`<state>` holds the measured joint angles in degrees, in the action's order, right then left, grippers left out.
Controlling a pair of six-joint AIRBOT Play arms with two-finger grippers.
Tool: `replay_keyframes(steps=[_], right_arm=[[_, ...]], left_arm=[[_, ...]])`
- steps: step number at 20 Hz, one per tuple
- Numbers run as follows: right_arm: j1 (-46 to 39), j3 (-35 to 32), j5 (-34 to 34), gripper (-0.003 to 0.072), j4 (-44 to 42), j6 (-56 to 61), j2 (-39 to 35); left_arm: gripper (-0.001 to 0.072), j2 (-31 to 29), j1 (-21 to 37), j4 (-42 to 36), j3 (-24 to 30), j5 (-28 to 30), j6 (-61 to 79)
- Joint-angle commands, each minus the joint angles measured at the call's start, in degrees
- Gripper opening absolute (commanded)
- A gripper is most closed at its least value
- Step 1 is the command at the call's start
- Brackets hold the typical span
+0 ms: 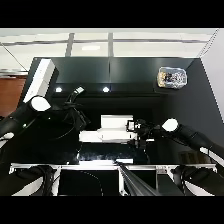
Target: Fold the box and place the chain.
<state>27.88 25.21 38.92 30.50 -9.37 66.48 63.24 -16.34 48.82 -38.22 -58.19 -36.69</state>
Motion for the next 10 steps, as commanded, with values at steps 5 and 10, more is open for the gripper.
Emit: replay_keyframes(steps=[5, 10], right_arm=[[0.0, 0.0, 0.3, 0.0413, 0.0, -0.1, 0.0], [0.0, 0.0, 0.3, 0.0413, 0.0, -0.1, 0.0]], left_arm=[[0.0710, -2.7, -4.7, 1.2, 7.5, -1.4, 24.1], [0.0706, -2.2, -13.6, 1.4, 7.5, 13.2, 33.9]])
